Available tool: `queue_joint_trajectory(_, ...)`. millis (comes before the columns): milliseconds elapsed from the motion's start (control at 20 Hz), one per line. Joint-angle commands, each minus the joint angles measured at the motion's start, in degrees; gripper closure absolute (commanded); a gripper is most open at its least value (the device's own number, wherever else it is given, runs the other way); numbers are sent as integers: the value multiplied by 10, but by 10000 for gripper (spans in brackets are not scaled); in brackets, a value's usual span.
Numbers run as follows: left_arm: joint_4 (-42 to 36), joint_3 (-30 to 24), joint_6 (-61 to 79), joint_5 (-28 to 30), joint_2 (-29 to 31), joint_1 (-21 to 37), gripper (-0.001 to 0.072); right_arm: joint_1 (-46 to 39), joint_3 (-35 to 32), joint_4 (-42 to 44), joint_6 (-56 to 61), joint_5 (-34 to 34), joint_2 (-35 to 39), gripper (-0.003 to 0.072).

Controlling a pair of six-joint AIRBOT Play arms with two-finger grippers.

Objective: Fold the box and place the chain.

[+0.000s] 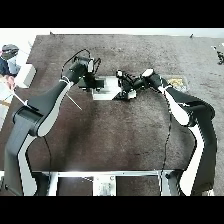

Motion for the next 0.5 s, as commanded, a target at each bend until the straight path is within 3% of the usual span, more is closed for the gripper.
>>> queue_joint_trajectory(0,16,0,-43,0,-10,1,362,1,0,1,0,0,0,278)
queue_joint_trajectory(400,26,1,-49,7,-26,-2,365,1,0,1,0,0,0,279)
queue_joint_trajectory(450,34,3,-49,5,-26,-2,465,1,0,1,0,0,0,278)
